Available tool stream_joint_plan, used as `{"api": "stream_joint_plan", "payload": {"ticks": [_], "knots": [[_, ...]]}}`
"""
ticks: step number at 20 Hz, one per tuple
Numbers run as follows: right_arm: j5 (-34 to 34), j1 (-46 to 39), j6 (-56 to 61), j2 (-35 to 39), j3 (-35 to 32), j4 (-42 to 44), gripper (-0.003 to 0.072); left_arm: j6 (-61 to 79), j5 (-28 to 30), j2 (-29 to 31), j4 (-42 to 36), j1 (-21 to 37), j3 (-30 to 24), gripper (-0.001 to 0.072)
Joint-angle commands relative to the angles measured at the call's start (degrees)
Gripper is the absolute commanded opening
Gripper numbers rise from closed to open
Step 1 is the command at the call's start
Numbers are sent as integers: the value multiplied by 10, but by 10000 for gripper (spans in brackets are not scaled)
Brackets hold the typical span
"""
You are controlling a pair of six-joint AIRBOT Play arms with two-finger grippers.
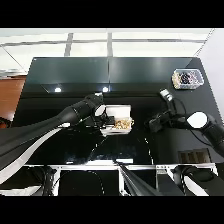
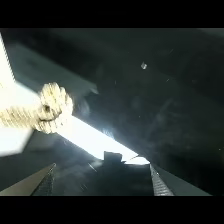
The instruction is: Fold the box and place the chain.
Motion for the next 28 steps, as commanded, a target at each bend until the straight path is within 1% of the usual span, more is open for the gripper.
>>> {"api": "stream_joint_plan", "payload": {"ticks": [1,2,3,4,5,6,7,8,11,17,20,28], "knots": [[-51,47,-220,-3,-29,4,718,0,0,0,1,0,0,30],[-71,54,-309,-11,-29,55,717,0,-1,0,0,0,0,30],[-85,54,-386,-28,-28,132,717,0,-2,0,0,0,0,30],[-79,54,-479,-50,-27,201,717,0,-7,0,0,0,0,30],[-45,54,-553,-71,-22,238,717,0,-12,0,1,0,0,30],[-5,54,-596,-93,-15,267,716,0,-14,0,0,0,0,30],[3,57,-626,-110,-14,305,716,0,-14,0,0,0,0,30],[2,59,-654,-122,-12,319,716,0,-14,0,0,0,0,30],[-10,59,-663,-142,2,280,716,0,-10,0,1,0,0,30],[-18,59,-655,-186,36,277,716,0,-9,0,0,0,0,29],[-19,58,-625,-191,42,214,716,0,-9,0,0,0,0,30],[-33,69,-597,-209,48,210,716,0,-6,0,0,0,0,30]]}}
